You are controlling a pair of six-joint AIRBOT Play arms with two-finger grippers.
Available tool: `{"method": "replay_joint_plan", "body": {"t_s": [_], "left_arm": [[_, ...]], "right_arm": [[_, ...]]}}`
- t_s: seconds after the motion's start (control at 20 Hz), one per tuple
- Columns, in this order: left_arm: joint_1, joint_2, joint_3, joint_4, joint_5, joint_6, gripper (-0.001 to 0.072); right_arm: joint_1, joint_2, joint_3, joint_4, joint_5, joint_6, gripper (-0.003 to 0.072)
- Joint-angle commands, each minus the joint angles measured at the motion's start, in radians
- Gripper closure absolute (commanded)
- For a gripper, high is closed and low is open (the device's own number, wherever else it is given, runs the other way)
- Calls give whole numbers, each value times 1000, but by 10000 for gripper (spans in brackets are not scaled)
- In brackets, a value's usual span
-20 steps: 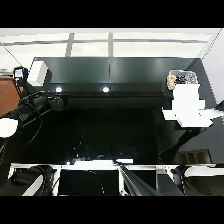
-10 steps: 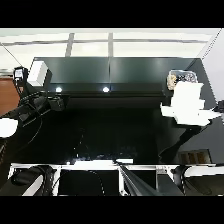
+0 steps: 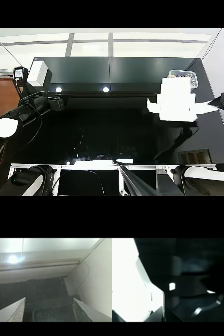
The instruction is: Fold the box and place the chain.
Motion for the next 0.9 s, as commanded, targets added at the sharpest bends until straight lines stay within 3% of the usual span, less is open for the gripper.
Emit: {"method": "replay_joint_plan", "body": {"t_s": [0.0,0.4,0.6,0.85], "left_arm": [[0,-1,1,-1,0,-1,1],[0,-1,1,-9,0,-2,1],[0,-1,1,-9,0,-2,1],[0,-12,0,-12,0,-3,1]], "right_arm": [[60,135,-120,134,-6,-18,670],[336,342,-385,176,-202,32,670],[438,385,-525,268,-295,23,670],[635,387,-614,372,-408,-12,670]]}}
